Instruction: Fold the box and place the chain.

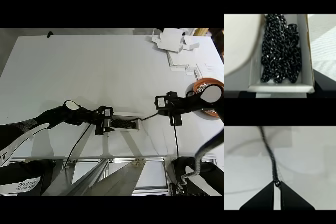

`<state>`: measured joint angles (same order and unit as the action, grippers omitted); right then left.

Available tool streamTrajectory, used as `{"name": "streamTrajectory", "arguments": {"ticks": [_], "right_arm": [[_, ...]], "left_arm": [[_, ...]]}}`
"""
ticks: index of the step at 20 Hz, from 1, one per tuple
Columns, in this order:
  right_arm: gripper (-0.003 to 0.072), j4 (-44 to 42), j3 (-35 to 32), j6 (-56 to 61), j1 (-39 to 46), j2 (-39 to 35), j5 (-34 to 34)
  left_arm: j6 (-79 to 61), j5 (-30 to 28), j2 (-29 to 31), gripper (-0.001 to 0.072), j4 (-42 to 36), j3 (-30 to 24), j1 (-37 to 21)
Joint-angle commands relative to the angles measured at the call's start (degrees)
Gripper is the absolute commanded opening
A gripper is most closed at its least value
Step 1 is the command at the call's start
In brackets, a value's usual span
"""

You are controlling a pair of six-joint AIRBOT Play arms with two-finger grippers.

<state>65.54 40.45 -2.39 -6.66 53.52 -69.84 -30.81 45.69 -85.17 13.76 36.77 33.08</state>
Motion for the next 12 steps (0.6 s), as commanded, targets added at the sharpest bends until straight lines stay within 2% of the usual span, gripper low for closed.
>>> {"name": "streamTrajectory", "arguments": {"ticks": [1, 4, 9, 12], "right_arm": [[0.002, -0.52, 0.04, 9.68, -11.02, -6.69, -7.98], [0.002, -4.22, 0.04, 13.31, -20.63, -8.13, 0.96], [0.002, -15.67, 0.07, 15.69, -28.48, -7.43, 25.03], [0.002, -17.51, 0.07, 15.72, -30.03, -6.32, 30.34]], "left_arm": [[-0.02, 0.0, 0.0, 0.0278, 0.02, 0.02, -0.02], [-0.02, -0.02, 0.0, 0.0278, 0.0, 0.02, -0.02], [-0.02, -0.02, 0.0, 0.0278, 0.0, 0.02, -0.02], [-0.02, -0.02, 0.0, 0.0278, 0.0, 0.02, -0.02]]}}
